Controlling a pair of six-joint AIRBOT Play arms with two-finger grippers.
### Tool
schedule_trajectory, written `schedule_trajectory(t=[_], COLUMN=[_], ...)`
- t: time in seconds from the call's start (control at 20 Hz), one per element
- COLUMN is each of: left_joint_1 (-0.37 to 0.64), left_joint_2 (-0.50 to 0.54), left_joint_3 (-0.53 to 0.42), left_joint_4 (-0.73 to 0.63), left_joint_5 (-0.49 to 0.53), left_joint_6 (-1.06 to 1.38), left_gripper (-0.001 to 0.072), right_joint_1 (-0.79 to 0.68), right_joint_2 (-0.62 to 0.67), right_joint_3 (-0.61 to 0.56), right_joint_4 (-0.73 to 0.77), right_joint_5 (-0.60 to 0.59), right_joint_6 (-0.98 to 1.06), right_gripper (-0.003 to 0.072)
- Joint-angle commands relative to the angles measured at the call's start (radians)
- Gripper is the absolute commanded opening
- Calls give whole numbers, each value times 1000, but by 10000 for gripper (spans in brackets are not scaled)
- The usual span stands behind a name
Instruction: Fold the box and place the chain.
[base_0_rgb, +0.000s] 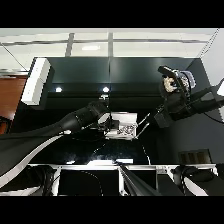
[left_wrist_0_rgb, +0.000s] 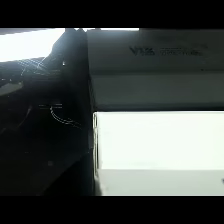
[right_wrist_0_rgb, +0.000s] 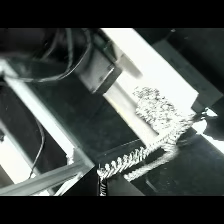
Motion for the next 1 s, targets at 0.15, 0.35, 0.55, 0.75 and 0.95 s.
schedule_trajectory(t=[0.15, 0.35, 0.55, 0.75, 0.95], left_joint_1=[0, 0, 0, 0, 0], left_joint_2=[0, 0, 0, 0, 0], left_joint_3=[0, 0, 0, 0, 0], left_joint_4=[0, 0, 0, 0, 0], left_joint_5=[0, 0, 0, 0, 0], left_joint_6=[0, 0, 0, 0, 0], left_gripper=[27, 27, 27, 27, 27], right_joint_1=[-12, 21, 85, 118, 106], right_joint_2=[-18, -61, -122, -150, -147], right_joint_3=[13, 6, -84, -199, -223], right_joint_4=[99, 114, 115, 115, 114], right_joint_5=[5, -118, -188, -281, -331], right_joint_6=[-89, -90, -92, -92, -88], right_gripper=[9, 10, 10, 12, 217])
